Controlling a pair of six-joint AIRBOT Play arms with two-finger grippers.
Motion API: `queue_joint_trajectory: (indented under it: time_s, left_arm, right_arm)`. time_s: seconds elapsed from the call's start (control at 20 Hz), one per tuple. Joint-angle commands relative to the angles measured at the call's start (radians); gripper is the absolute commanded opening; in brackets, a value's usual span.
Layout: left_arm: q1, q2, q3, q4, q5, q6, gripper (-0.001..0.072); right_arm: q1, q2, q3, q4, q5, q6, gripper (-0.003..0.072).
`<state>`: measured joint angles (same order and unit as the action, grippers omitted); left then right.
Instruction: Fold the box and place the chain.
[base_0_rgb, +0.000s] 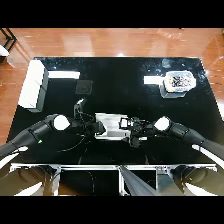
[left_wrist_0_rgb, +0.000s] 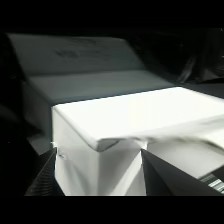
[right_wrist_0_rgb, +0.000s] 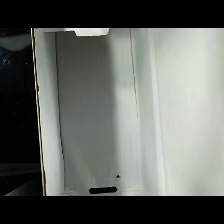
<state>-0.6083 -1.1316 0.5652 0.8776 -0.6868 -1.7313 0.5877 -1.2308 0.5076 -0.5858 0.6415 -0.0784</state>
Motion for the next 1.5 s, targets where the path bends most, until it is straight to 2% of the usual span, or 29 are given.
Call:
queue_joint_trajectory:
  time_s: [0.0, 0.25, 0.5, 0.7, 0.8, 1.0, 1.15, 1.25, 1.45]
  left_arm:
    - [0.000, -0.010, 0.001, -0.003, 0.003, -0.002, 0.0614]
    - [-0.022, -0.010, 0.007, 0.020, 0.001, -0.013, 0.0603]
    - [-0.106, -0.026, 0.062, 0.397, -0.024, -0.370, 0.0602]
    - [-0.150, -0.071, 0.138, 0.554, -0.164, -0.503, 0.0603]
    - [-0.168, -0.103, 0.183, 0.554, -0.211, -0.505, 0.0603]
    - [-0.182, -0.130, 0.240, 0.566, -0.241, -0.581, 0.0602]
    - [-0.183, -0.130, 0.243, 0.565, -0.297, -0.608, 0.0601]
    - [-0.183, -0.130, 0.243, 0.566, -0.318, -0.634, 0.0556]
    - [-0.183, -0.140, 0.250, 0.565, -0.315, -0.668, 0.0552]
  right_arm:
    - [0.000, 0.000, -0.001, 0.000, 0.000, 0.000, 0.0346]
    - [0.000, 0.000, -0.001, 0.001, 0.000, 0.000, 0.0347]
    - [0.000, 0.000, -0.001, 0.000, 0.000, 0.000, 0.0346]
    - [0.000, 0.000, -0.001, 0.000, 0.000, 0.000, 0.0346]
    - [0.000, 0.000, -0.001, 0.000, 0.000, 0.000, 0.0346]
    - [0.000, 0.000, -0.001, 0.000, 0.001, 0.000, 0.0347]
    - [0.000, 0.000, -0.001, 0.000, 0.001, 0.000, 0.0346]
    - [0.000, 0.000, -0.001, 0.000, 0.001, 0.000, 0.0346]
    - [0.000, 0.000, -0.001, -0.002, 0.001, 0.000, 0.0347]
